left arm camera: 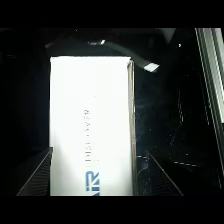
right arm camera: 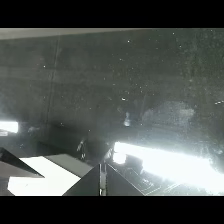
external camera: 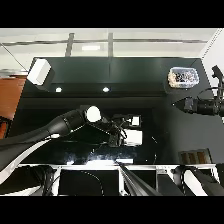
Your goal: Fold the box and place the chain.
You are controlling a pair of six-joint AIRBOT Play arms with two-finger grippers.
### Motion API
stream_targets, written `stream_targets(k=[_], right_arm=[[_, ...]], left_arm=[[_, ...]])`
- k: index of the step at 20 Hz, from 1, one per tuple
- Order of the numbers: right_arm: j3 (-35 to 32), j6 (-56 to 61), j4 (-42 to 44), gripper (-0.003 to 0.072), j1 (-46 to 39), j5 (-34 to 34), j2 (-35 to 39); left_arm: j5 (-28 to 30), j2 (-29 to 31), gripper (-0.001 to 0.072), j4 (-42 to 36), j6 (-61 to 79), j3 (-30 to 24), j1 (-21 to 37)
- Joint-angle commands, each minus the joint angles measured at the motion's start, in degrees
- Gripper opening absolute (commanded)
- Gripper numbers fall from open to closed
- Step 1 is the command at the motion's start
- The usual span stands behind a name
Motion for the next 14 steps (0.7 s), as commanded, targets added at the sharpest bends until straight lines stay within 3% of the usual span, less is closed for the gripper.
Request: stream_targets(k=[1,14], right_arm=[[0.04,0.00,0.00,0.0048,-0.02,0.00,0.04],[0.04,0.02,0.02,0.0048,-0.02,0.02,0.04]], left_arm=[[0.76,0.57,0.0706,2.43,-3.61,0.04,0.02],[0.42,-0.81,0.0706,3.28,-5.11,0.02,-1.49]])
